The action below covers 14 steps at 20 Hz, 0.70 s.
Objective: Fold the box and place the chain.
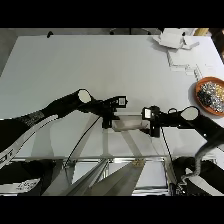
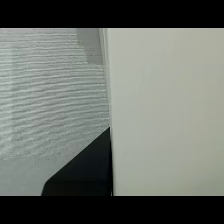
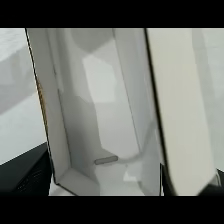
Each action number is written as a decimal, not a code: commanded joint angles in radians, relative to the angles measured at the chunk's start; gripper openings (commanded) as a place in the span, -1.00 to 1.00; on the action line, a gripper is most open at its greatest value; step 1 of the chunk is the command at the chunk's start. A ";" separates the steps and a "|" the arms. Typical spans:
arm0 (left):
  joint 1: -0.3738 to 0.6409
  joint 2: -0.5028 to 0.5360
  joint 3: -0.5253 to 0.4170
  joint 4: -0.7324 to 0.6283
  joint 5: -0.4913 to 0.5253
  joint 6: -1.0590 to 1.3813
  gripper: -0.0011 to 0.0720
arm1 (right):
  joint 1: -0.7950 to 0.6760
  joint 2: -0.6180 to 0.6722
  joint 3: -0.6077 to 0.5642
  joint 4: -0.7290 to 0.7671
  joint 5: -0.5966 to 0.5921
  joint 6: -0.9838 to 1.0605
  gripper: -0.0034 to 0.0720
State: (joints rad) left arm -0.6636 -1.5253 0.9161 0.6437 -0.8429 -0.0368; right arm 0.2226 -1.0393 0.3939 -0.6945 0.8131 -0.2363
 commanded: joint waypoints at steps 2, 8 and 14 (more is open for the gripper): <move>-0.001 0.001 0.000 0.000 0.001 -0.001 -0.94 | -0.001 -0.061 0.000 0.026 0.029 -0.034 0.84; -0.001 0.001 0.000 0.000 0.001 -0.001 -0.94 | -0.095 -0.062 -0.001 0.053 0.066 -0.071 0.83; -0.001 0.001 0.000 0.000 0.001 -0.001 -0.94 | -0.091 -0.111 -0.006 0.127 0.086 -0.181 0.66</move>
